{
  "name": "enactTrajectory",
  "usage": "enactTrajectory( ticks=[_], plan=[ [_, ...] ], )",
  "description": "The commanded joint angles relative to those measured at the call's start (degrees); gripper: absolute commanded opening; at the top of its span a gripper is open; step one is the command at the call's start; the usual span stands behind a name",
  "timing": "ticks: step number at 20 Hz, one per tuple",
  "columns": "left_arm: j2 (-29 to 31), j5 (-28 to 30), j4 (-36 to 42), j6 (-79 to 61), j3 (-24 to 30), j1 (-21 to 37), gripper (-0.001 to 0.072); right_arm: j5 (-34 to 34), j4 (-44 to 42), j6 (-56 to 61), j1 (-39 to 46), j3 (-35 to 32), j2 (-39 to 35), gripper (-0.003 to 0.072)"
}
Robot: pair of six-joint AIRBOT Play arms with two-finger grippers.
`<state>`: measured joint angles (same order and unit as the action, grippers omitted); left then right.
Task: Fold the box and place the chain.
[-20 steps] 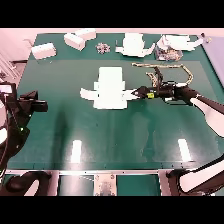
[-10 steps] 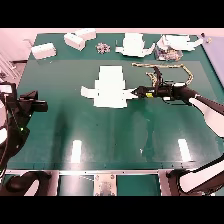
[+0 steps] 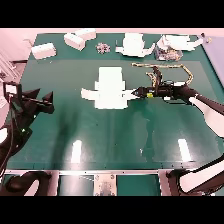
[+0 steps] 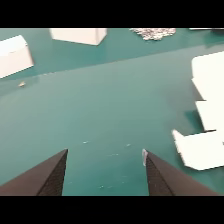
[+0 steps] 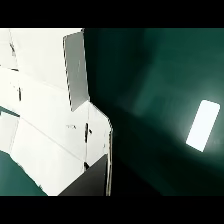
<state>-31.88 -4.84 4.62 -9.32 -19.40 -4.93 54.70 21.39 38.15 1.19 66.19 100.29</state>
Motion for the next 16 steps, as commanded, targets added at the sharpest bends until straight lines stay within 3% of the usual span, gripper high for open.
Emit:
enactTrajectory(
  ticks=[1,5,13,16],
  plan=[
    [-0.04,-4.17,0.2,-0.17,-0.15,0.02,0.0538,-0.24,0.26,-0.46,-0.04,0.17,-0.02,0.0001],
    [-6.71,-5.55,0.11,-2.95,-4.37,0.02,0.0538,-0.26,0.26,-0.46,-0.09,0.17,-0.02,0.0],
    [-37.66,-20.61,0.13,-2.69,-27.17,0.02,0.0537,-0.28,0.24,-0.7,-0.09,0.17,-0.02,0.0001],
    [-42.56,-20.48,0.46,-1.99,-30.77,0.02,0.0538,-0.37,0.24,-0.94,-0.04,0.17,0.0,0.0001]
  ],
)
